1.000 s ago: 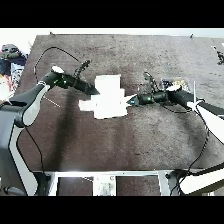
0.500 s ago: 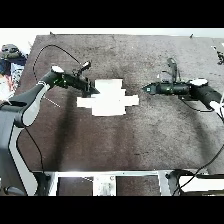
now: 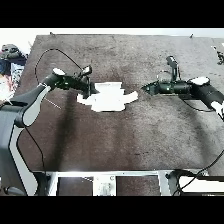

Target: Fold the box and place the chain.

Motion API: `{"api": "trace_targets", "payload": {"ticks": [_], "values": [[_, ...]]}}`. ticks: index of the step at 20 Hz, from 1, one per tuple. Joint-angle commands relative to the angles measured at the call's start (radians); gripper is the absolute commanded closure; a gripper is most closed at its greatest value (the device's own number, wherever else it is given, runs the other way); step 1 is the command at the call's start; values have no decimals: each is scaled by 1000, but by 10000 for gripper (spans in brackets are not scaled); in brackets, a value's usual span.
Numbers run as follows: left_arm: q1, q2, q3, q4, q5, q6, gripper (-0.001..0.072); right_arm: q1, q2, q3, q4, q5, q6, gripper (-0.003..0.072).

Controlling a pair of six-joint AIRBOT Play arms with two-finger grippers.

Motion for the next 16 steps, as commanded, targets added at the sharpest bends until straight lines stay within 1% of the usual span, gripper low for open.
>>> {"api": "trace_targets", "payload": {"ticks": [1,2,3,4,5,9,11,13,16], "values": [[0,-1,-26,4,21,62,698,28,1,0,-10,0,-76,424],[0,-1,-25,4,24,63,698,36,0,0,-16,-1,-102,422],[0,-1,-25,2,25,63,698,43,0,0,-18,-2,-132,331],[0,-1,-25,2,23,62,698,51,0,0,-19,-3,-166,181],[0,-1,-25,2,17,61,698,62,0,0,-18,-3,-211,145],[0,-1,-25,0,11,61,698,116,-11,-2,-25,-2,-425,144],[0,-1,-25,-1,11,61,698,156,-34,-2,-69,-2,-522,142],[0,-1,-25,-2,11,61,698,208,-71,-2,-135,-3,-544,-26],[0,-1,-25,-2,11,61,698,291,-113,-2,-248,-39,-545,-28]]}}
